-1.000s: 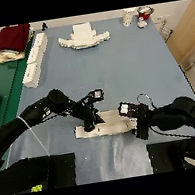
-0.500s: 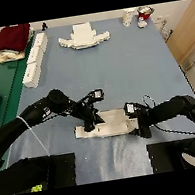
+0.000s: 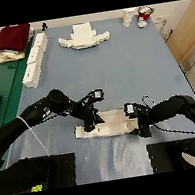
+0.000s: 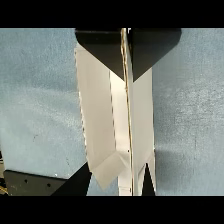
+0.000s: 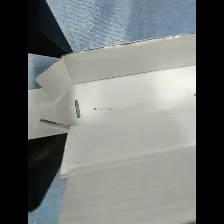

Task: Fold the box.

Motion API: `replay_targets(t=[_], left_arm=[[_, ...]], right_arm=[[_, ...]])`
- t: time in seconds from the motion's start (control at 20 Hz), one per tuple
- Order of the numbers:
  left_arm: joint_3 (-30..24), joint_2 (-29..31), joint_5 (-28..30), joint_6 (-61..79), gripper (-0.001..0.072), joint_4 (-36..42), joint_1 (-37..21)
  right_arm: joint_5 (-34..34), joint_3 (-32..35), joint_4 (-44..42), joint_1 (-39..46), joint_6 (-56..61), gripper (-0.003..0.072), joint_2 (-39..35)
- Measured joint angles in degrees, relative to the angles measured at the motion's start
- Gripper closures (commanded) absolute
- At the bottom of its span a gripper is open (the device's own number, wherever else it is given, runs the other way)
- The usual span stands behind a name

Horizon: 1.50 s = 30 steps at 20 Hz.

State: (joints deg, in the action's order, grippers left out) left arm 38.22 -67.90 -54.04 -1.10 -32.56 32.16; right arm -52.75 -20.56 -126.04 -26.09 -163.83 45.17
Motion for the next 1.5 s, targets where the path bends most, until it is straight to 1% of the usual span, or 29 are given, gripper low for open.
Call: replay_targets(t=[0.2, 0.55, 0.95, 1.1, 1.3, 1.35, 1.45, 1.5], left_arm=[[0.0, 0.0, 0.0, 0.0, 0.0696, 0.0, 0.0], [0.0, 0.0, 0.0, 0.0, 0.0696, 0.0, 0.0], [0.0, 0.0, 0.0, 0.0, 0.0696, 0.0, 0.0], [0.0, 0.0, 0.0, 0.0, 0.0696, 0.0, 0.0], [0.0, 0.0, 0.0, 0.0, 0.0696, 0.0, 0.0], [0.0, 0.0, 0.0, 0.0, 0.0696, 0.0, 0.0], [0.0, 0.0, 0.0, 0.0, 0.0696, 0.0, 0.0], [0.0, 0.0, 0.0, 0.0, 0.0697, 0.0, 0.0]], right_arm=[[1.0, 0.0, -0.4, 0.0, -1.2, -0.0031, 0.1], [2.6, 0.0, -2.1, 0.0, -7.2, -0.0031, 0.2], [2.8, 0.1, -1.8, 0.0, -6.1, -0.0031, 0.3], [3.0, 0.2, -1.5, -0.4, -5.9, -0.002, 1.0], [5.7, 1.3, -1.6, -1.2, -7.3, -0.0017, 2.3], [6.2, 1.6, -1.6, -1.3, -7.7, 0.0003, 2.5], [6.9, 2.0, -1.6, -1.4, -8.0, 0.0018, 2.8], [7.0, 2.1, -1.6, -1.4, -8.2, 0.0041, 2.9]])
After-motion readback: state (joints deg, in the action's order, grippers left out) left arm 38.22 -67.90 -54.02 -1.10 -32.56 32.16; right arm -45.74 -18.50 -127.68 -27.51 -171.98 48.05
